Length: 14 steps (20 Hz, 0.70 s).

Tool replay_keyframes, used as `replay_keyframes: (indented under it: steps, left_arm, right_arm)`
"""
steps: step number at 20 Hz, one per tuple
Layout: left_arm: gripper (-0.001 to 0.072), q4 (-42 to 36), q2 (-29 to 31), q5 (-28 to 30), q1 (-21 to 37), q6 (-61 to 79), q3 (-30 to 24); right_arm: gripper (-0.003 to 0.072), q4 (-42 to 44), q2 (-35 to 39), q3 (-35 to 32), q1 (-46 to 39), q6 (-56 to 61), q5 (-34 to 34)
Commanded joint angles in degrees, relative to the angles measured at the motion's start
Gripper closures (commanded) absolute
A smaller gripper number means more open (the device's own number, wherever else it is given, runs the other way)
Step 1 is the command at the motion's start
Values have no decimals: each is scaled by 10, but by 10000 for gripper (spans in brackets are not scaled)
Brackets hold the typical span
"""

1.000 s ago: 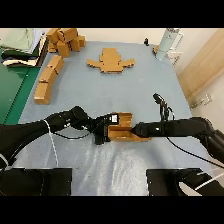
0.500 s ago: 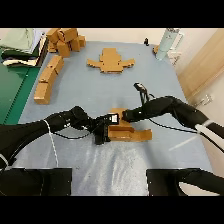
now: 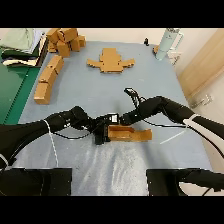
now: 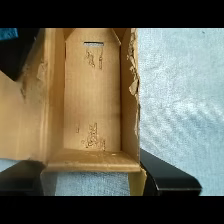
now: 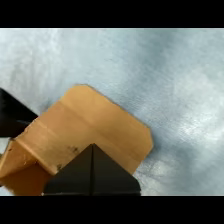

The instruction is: Fold the box.

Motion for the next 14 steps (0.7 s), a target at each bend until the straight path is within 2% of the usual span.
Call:
replay_keyframes:
  steps: [1,5,9,10,12,13,14]
  left_arm:
    - [241,0,0,0,0,0,1]
    - [240,0,0,0,0,0,1]
    - [241,0,0,0,0,0,1]
    - [241,0,0,0,0,0,1]
    - [241,0,0,0,0,0,1]
    - [240,0,0,0,0,0,1]
    - [241,0,0,1,0,0,1]
  right_arm:
    - [680,-36,70,1,1,-30,-28]
    - [680,-71,199,-31,1,-29,-92]
    - [679,-79,342,-150,2,-67,-141]
    - [628,-85,375,-180,2,-88,-148]
    - [262,-126,418,-219,2,-139,-146]
    - [205,-151,427,-230,2,-168,-139]
    - [204,-172,426,-238,2,-206,-124]
